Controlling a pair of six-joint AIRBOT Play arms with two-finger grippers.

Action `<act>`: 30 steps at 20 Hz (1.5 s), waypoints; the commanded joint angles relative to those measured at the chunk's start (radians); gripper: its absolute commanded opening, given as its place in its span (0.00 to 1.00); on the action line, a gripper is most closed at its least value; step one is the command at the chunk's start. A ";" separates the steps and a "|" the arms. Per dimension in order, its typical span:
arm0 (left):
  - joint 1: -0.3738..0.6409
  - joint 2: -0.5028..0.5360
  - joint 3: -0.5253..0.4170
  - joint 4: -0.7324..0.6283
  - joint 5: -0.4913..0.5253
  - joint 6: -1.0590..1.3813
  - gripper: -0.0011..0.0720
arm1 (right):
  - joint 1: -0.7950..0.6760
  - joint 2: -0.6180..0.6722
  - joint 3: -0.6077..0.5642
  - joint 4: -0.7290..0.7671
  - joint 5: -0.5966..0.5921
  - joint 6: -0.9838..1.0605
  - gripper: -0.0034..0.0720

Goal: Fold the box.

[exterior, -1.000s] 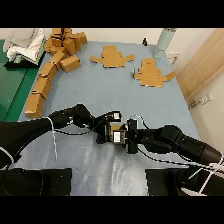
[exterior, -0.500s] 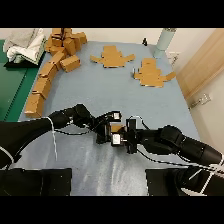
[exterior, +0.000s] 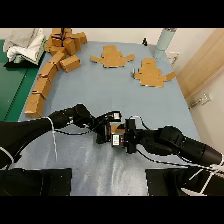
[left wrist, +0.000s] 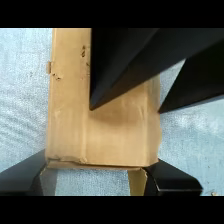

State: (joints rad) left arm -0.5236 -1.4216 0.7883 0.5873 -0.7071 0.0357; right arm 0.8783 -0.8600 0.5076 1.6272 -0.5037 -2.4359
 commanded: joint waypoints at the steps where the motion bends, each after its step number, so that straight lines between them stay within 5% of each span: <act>1: 0.000 0.000 0.001 0.000 0.000 0.000 0.62 | 0.000 -0.019 0.000 -0.011 0.003 0.000 0.74; 7: 0.000 0.000 0.001 0.000 0.000 0.000 0.62 | 0.000 -0.025 0.000 -0.066 0.019 0.013 0.72; 9: 0.000 0.000 0.001 0.000 0.000 0.000 0.62 | 0.005 -0.017 0.000 -0.091 0.017 0.055 0.62; 17: 0.000 0.000 0.001 0.000 0.000 0.000 0.62 | 0.126 0.019 -0.020 -0.384 -0.039 0.419 0.62; 27: 0.000 0.000 0.001 0.000 0.000 0.000 0.62 | 0.125 0.018 -0.027 -0.461 -0.010 0.431 0.61; 30: 0.000 0.000 0.001 0.000 0.000 0.000 0.62 | 0.126 0.021 -0.024 -0.461 0.005 0.430 0.53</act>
State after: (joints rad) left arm -0.5236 -1.4216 0.7883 0.5873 -0.7074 0.0353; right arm 1.0035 -0.8413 0.4816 1.1851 -0.5148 -2.0098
